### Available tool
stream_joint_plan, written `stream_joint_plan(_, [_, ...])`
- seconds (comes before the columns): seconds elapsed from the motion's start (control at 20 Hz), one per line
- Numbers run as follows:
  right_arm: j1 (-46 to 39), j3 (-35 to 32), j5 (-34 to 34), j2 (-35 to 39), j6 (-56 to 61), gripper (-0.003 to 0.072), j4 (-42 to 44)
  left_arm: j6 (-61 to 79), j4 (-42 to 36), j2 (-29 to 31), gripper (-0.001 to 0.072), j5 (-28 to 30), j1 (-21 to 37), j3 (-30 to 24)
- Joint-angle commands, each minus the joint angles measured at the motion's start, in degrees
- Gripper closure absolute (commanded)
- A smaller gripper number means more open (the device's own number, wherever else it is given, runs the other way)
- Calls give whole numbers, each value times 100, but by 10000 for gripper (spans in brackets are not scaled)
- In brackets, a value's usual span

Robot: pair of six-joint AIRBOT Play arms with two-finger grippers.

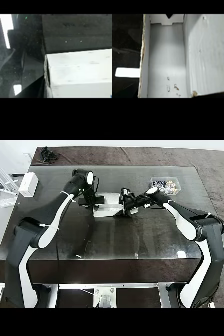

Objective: Fold the box and place the chain.

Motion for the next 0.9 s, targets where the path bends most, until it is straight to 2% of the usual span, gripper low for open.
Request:
stream_joint_plan(0.0, [2, -2, 0, -4, 2, 178, 2, -63, 116, -31, 480, -17, -13, 39])
stream_joint_plan(0.45, [2, -2, 0, -4, 2, 178, 2, 33, 251, -103, 489, -111, -138, 63])
stream_joint_plan(0.5, [2, -2, 0, -4, 2, 178, 2, 68, 249, -103, 648, -118, -138, 63])
stream_joint_plan(0.55, [2, -2, 0, -4, 2, 178, 2, 103, 249, -103, 688, -103, -138, 63])
stream_joint_plan(0.85, [2, -2, 0, -4, 2, 178, 2, 96, 236, -101, 688, -74, -138, 63])
